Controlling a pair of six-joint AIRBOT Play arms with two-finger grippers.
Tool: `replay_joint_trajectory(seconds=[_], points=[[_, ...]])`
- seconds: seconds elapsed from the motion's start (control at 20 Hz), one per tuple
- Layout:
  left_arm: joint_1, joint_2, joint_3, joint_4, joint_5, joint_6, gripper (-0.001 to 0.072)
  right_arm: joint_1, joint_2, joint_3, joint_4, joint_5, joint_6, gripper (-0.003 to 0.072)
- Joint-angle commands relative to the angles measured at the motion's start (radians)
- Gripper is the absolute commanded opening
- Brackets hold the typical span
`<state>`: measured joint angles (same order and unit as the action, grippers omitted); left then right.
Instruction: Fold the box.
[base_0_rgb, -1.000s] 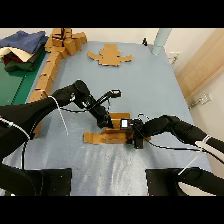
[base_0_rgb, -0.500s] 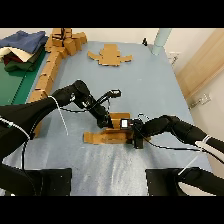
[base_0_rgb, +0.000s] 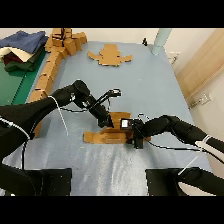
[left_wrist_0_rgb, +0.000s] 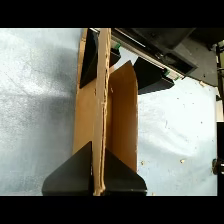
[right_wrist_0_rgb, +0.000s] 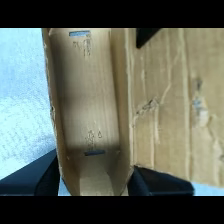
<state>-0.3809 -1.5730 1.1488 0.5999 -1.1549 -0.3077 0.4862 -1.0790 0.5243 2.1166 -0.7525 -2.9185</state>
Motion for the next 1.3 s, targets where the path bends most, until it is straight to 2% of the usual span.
replay_joint_trajectory(seconds=[0.0, 0.3, 0.35, 0.45, 0.55, 0.7, 0.9, 0.95, 1.0, 1.2, 1.25], points=[[0.0, 0.0, 0.001, -0.002, 0.022, 0.0, 0.0014, 0.0, 0.0, 0.0, 0.0, 0.0, -0.003, 0.051], [0.001, 0.0, 0.001, -0.001, 0.001, -0.008, 0.0016, 0.0, 0.0, 0.0, 0.0, 0.0, -0.003, 0.051], [0.002, 0.0, 0.001, -0.001, -0.011, -0.008, 0.0077, 0.0, 0.0, 0.0, 0.0, 0.0, -0.003, 0.051], [0.002, 0.003, 0.002, 0.008, -0.016, -0.009, 0.0691, 0.0, 0.0, 0.0, 0.0, 0.0, -0.003, 0.051], [0.008, 0.011, 0.011, 0.041, -0.048, -0.071, 0.07, 0.0, 0.0, 0.0, 0.0, 0.0, -0.003, 0.051], [0.034, 0.042, 0.048, 0.194, -0.122, -0.213, 0.0701, 0.0, 0.0, 0.0, 0.0, 0.0, -0.003, 0.051], [0.087, 0.064, 0.053, 0.256, -0.225, -0.426, 0.0686, 0.0, 0.0, 0.0, 0.0, 0.0, -0.003, 0.051], [0.094, 0.064, 0.053, 0.266, -0.248, -0.459, 0.0396, 0.0, 0.0, 0.0, 0.0, 0.0, -0.003, 0.051], [0.096, 0.064, 0.053, 0.274, -0.271, -0.467, 0.0004, 0.0, 0.0, 0.0, 0.0, 0.0, -0.003, 0.051], [0.095, 0.065, 0.017, 0.267, -0.335, -0.657, 0.0012, 0.0, 0.0, 0.0, 0.0, 0.0, -0.003, 0.051], [0.095, 0.065, -0.017, 0.217, -0.349, -0.696, 0.0012, 0.0, 0.0, 0.0, 0.0, 0.0, -0.003, 0.051]])
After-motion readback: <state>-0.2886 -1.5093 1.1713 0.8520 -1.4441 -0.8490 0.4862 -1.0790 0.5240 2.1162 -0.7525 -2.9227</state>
